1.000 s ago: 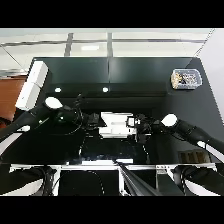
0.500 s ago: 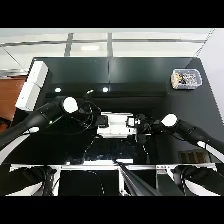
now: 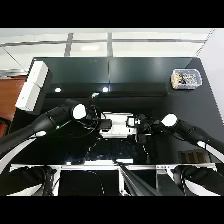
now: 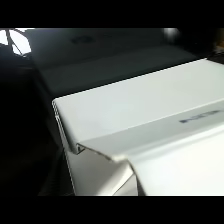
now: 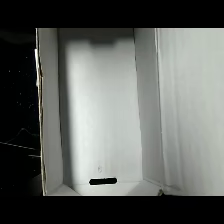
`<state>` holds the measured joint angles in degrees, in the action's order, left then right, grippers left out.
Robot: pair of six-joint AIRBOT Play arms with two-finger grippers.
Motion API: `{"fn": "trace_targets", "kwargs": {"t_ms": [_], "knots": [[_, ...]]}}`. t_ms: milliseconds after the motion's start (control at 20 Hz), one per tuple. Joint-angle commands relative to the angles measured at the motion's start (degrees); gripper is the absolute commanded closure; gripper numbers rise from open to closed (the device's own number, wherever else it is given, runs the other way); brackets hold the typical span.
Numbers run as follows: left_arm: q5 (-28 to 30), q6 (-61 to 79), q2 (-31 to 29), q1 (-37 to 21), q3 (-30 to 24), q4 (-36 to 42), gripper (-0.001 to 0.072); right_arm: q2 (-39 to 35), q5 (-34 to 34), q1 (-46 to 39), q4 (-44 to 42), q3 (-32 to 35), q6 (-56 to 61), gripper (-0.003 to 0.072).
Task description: Fold the box and place the chain.
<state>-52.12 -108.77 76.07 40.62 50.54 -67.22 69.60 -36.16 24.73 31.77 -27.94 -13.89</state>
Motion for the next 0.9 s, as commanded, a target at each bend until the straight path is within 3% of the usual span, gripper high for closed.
{"fn": "trace_targets", "kwargs": {"t_ms": [0,250,850], "knots": [[-3.1,-4.3,1.5,2.1,1.8,-6.9,0.0224,0.0,0.0,0.0,0.0,0.0,0.0,0.0667],[-13.2,-9.4,7.7,4.7,9.4,-17.6,0.0224,0.0,0.0,0.0,0.0,0.0,0.0,0.0666],[-11.9,-20.0,9.4,4.7,9.7,-13.7,0.0225,0.0,0.0,0.0,0.0,0.0,0.0,0.0667]]}}
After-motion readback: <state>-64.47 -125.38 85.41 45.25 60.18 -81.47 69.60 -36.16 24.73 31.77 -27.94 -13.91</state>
